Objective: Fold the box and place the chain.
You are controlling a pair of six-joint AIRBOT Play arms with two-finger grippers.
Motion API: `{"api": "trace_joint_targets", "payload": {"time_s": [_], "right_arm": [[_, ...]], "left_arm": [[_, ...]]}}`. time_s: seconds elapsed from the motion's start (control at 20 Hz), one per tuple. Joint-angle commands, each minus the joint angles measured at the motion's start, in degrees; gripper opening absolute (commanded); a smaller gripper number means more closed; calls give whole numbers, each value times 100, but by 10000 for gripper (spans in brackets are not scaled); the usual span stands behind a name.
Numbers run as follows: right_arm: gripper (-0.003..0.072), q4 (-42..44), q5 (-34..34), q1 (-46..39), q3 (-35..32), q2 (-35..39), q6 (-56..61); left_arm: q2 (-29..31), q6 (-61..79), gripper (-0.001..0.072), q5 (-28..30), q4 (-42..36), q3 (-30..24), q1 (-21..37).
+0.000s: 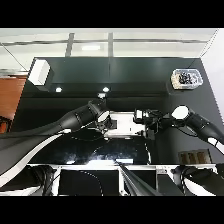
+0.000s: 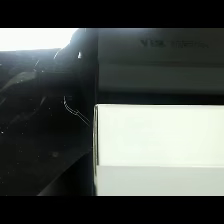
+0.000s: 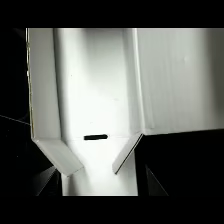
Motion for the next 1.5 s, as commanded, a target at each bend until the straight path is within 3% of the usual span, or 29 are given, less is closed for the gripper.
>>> {"api": "trace_joint_targets", "payload": {"time_s": [0.0, 0.1, 0.2, 0.25, 0.35, 0.4, 0.7, 1.1, 1.15, 1.2, 1.25, 1.3, 1.35, 1.4, 1.45], "right_arm": [[636, -122, 66, 90, 2, 42, 31], [633, -120, 15, 273, 4, -17, -79], [453, -116, -289, 435, 4, -28, -140], [428, -74, -413, 492, 4, -28, -138], [99, 81, -367, 525, 4, -28, -122], [65, 208, -332, 525, 4, -31, -116], [66, 1082, -417, 588, 4, -232, -118], [69, 1082, -496, 629, 2, -400, -116], [254, 1091, -501, 629, 2, -400, -111], [381, 1108, -503, 629, 2, -400, -114], [319, 1099, -503, 629, 4, -400, -111], [125, 1095, -498, 629, 2, -400, -111], [231, 1115, -531, 629, 2, -400, -111], [273, 1128, -542, 629, 4, -400, -111], [115, 1126, -533, 629, 4, -398, -111]], "left_arm": [[4, 0, 27, 17, 17, 4, 2], [4, 0, 27, 9, 15, 4, 2], [4, 0, 27, 7, 11, 4, 0], [4, 0, 27, 4, -2, 4, 0], [4, 0, 27, 7, -4, 4, 0], [4, 0, 27, 7, -2, 4, 0], [4, 0, 27, 9, -2, 4, 0], [4, 0, 27, 9, -2, 4, 0], [4, 0, 27, 7, -2, 4, 0], [4, 0, 27, 7, -2, 4, 0], [4, 0, 28, 7, -2, 4, 0], [4, 0, 27, 7, -2, 4, 0], [4, 0, 27, 7, -2, 4, 0], [4, 0, 27, 7, -2, 4, 0], [4, 0, 27, 7, -2, 4, 0]]}}
